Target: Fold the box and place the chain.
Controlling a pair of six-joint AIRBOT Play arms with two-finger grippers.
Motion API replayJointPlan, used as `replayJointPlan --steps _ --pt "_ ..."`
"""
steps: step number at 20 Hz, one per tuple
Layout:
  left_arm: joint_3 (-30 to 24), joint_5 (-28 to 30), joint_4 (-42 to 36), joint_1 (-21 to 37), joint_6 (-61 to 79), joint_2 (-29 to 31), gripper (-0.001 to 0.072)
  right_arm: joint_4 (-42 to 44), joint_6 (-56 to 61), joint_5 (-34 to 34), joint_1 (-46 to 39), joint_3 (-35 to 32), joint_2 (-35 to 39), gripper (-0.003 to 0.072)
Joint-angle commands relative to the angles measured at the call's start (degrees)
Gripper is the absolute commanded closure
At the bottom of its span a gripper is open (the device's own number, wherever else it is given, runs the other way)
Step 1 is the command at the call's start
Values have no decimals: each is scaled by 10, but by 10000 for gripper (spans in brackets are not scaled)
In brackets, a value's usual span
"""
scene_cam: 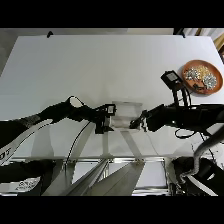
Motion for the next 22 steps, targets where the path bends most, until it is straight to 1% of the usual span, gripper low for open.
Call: replayJointPlan --steps 1,5,8,9,11,14,17,20,22 --pt "0 0 0 0 0 0 315 51 -30 -28 1 35 3 667" --pt "0 0 0 0 0 0 315 103 -50 -66 1 38 0 667" --pt "0 0 0 0 0 0 315 146 -87 -73 1 38 -2 667" --pt "0 0 0 0 0 0 315 150 -95 -72 1 38 -6 667" --pt "0 0 0 0 0 0 315 132 -95 -63 1 38 -27 667" --pt "0 0 0 0 0 0 315 106 -97 -42 1 35 -85 666" --pt "0 0 0 0 0 0 315 75 -96 -44 34 24 -143 666" --pt "0 0 0 0 0 0 315 72 -87 -85 66 17 -186 666" --pt "0 0 0 0 0 0 315 72 -61 -98 74 15 -204 666"
